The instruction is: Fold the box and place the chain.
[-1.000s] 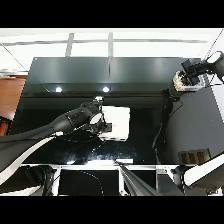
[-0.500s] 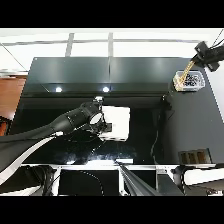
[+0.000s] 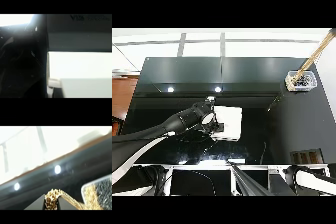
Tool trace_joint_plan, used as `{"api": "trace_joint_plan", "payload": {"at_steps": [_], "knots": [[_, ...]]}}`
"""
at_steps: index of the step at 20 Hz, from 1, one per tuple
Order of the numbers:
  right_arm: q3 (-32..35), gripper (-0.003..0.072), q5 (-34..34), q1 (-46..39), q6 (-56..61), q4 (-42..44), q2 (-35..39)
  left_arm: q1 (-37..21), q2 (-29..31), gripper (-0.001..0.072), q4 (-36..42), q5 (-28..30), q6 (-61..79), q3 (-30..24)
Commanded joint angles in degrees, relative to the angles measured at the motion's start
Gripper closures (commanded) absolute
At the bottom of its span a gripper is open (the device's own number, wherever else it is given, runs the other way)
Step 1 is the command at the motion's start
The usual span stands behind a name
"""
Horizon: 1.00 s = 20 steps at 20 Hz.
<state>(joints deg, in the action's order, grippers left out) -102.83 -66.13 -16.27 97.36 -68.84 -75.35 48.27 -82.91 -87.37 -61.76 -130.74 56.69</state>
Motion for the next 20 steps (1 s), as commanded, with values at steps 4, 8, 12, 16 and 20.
{"api": "trace_joint_plan", "payload": {"at_steps": [4,8,12,16,20], "knots": [[-5.8,0.0648,-1.3,0.0,-5.4,2.6,7.8,0.0,0.0,0.068,0.0,0.0,0.0,0.0],[-6.2,0.0648,-5.2,0.0,-7.7,9.5,12.0,0.0,0.0,0.068,0.0,0.0,0.0,0.0],[-6.1,0.0648,-13.0,5.3,-9.6,12.8,12.7,0.0,0.0,0.068,0.0,0.0,0.0,0.0],[-1.8,0.0648,-17.7,15.3,-11.2,9.4,13.3,0.0,0.0,0.068,0.0,0.0,0.0,0.0],[1.3,0.0648,-19.7,24.5,-13.0,8.8,13.4,0.0,0.0,0.068,0.0,0.0,0.0,0.0]]}}
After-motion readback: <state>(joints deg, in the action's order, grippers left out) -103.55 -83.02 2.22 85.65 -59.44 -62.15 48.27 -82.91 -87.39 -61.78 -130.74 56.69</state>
